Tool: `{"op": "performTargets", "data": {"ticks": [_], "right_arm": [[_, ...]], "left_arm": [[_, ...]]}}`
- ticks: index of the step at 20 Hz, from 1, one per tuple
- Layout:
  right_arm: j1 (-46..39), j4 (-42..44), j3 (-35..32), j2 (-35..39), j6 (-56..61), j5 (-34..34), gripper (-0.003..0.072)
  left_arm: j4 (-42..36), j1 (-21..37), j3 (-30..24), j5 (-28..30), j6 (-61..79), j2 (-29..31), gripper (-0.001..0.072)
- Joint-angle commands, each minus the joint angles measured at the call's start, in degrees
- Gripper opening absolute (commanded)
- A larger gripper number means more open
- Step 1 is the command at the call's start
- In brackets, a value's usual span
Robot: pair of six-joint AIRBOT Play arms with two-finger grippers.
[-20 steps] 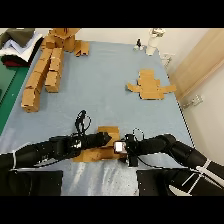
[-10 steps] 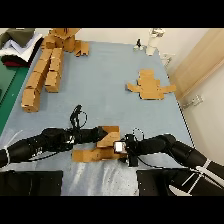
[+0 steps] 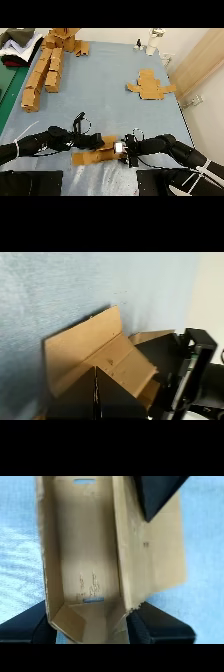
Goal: Fold the box.
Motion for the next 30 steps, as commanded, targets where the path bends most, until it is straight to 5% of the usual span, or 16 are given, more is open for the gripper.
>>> {"op": "performTargets", "data": {"ticks": [1,10,14,19,24,30], "right_arm": [[0.0,0.0,0.0,0.0,0.1,0.1,0.054],[0.0,0.0,0.0,0.0,0.0,0.1,0.054],[0.0,0.0,0.0,0.0,0.1,0.1,0.054],[0.0,0.1,0.0,0.0,0.0,0.1,0.054],[0.0,0.2,0.0,0.0,7.8,-0.1,0.0539],[0.0,0.0,0.0,0.0,12.0,0.0,0.0447]], "left_arm": [[2.3,2.6,0.0,-1.7,-0.9,-0.4,0.0011],[15.4,15.6,0.0,-12.9,0.7,6.8,0.0011],[29.3,15.8,0.0,-13.0,-2.6,16.2,0.001],[40.9,15.6,0.0,-20.1,-5.5,28.6,0.001],[60.5,13.9,0.0,-21.5,-21.4,38.8,0.001],[62.4,13.9,-0.1,-22.3,-22.5,40.1,0.001]]}}
